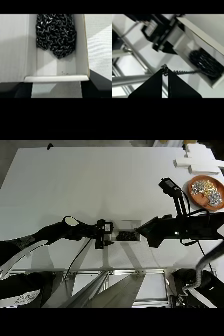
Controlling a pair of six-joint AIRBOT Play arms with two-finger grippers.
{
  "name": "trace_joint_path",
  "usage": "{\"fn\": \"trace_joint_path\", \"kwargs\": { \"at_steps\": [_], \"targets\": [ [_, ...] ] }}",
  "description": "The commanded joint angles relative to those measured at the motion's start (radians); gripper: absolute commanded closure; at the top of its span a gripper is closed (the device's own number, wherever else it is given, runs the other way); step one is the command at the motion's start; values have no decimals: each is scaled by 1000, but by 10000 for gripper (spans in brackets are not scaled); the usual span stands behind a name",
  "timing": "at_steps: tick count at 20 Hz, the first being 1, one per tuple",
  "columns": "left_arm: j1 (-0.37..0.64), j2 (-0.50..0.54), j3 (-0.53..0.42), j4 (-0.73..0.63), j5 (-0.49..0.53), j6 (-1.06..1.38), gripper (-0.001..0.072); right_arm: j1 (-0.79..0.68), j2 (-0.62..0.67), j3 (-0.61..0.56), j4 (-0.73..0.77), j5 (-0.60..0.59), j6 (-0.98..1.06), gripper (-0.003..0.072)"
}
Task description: Fold the box and place the chain.
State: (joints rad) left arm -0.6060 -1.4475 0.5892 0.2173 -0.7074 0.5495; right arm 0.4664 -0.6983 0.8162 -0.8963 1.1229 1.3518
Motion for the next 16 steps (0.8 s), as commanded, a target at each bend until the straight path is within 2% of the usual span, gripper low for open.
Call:
{"fn": "trace_joint_path", "kwargs": {
  "at_steps": [1, 4, 7, 8, 10, 12, 14, 16],
  "targets": [
    [0, 1, 0, 0, 0, 0, 507, 4, 1, 0, 100, -71, -64, 671],
    [0, 1, 0, 0, 0, 0, 507, 4, -68, -28, 90, -109, -109, 670],
    [0, 1, 0, 0, 0, 0, 506, 4, -191, -55, 76, -148, -186, 668],
    [0, 1, 0, 0, 0, 0, 507, 4, -231, -55, 79, -148, -206, 649],
    [0, 1, 0, 0, 0, 0, 507, 4, -299, -55, 87, -144, -261, 560],
    [0, 1, 0, 0, 0, 0, 507, 4, -332, -51, 87, -144, -293, 397],
    [0, 1, 0, 0, 0, 0, 507, 4, -338, 1, 80, -109, -328, 387],
    [0, 1, 0, 0, 0, 0, 507, 3, -348, 120, 42, -60, -360, 399]
  ]
}}
